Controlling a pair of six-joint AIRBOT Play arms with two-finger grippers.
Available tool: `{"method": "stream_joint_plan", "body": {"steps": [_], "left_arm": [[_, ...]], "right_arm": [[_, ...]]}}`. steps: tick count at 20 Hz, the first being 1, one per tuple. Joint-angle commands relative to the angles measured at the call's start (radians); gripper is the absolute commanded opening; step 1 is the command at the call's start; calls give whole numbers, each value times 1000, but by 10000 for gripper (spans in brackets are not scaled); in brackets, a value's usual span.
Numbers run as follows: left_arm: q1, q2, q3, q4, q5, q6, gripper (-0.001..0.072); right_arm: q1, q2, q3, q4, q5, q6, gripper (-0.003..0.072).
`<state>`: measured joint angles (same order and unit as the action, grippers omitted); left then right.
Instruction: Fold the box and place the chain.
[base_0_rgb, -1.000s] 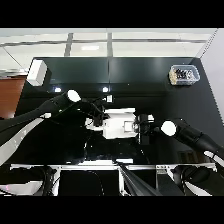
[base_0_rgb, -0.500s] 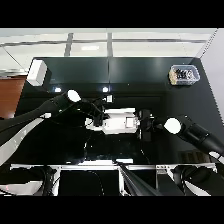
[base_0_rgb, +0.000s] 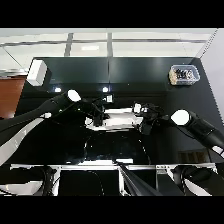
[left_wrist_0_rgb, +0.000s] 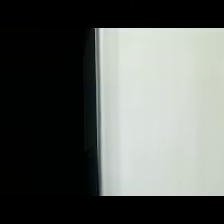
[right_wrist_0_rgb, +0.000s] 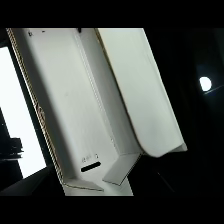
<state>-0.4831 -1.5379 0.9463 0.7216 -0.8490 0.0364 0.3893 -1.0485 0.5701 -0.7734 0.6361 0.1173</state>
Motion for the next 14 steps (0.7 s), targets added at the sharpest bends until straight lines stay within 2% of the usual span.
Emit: {"method": "stream_joint_plan", "body": {"steps": [1, 5, 7, 11, 14], "left_arm": [[0, 0, 13, -3, 1, 1, 25], [0, 0, 14, 0, -1, 1, 25], [0, -2, 14, 0, -1, 1, 25], [0, -5, 14, 0, -1, 1, 25], [-1, -5, 14, 0, -2, 1, 25]], "right_arm": [[-23, -48, 1, 160, -1, -193, 702], [-70, -96, 1, 302, 13, -348, 702], [-88, -103, 1, 317, 23, -372, 702], [-94, -130, -2, 358, 144, -407, 702], [-88, -173, -6, 353, 142, -411, 702]]}}
